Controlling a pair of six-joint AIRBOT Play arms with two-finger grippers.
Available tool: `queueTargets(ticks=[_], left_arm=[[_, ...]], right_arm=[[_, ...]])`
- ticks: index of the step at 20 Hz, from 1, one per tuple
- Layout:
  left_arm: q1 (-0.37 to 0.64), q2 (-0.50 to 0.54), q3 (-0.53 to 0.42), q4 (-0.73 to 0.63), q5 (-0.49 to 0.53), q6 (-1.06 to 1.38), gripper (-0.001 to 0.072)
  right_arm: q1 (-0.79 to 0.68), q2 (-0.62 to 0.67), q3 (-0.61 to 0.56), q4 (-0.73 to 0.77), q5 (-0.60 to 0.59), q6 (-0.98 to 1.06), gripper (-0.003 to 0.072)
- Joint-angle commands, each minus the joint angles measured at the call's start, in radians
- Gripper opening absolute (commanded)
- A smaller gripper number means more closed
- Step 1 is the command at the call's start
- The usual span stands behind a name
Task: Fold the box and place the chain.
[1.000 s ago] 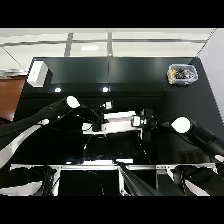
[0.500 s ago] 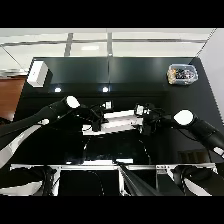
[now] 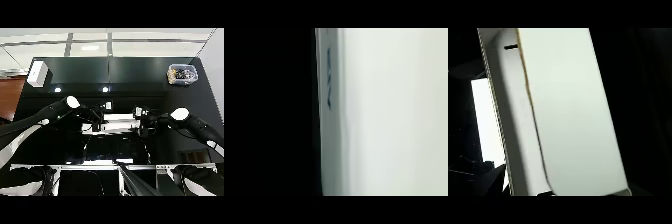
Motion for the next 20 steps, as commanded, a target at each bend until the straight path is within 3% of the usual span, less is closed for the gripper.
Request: queueTargets(ticks=[1, 20], left_arm=[[0.0, 0.0, 0.001, -0.003, 0.002, -0.001, 0.0026], [0.0, 0.0, 0.001, -0.003, 0.001, -0.001, 0.0026]], right_arm=[[0.01, -0.031, 0.0, -0.029, 0.036, -0.026, 0.0638], [0.04, -0.082, 0.001, -0.148, 0.005, 0.052, 0.0637]])
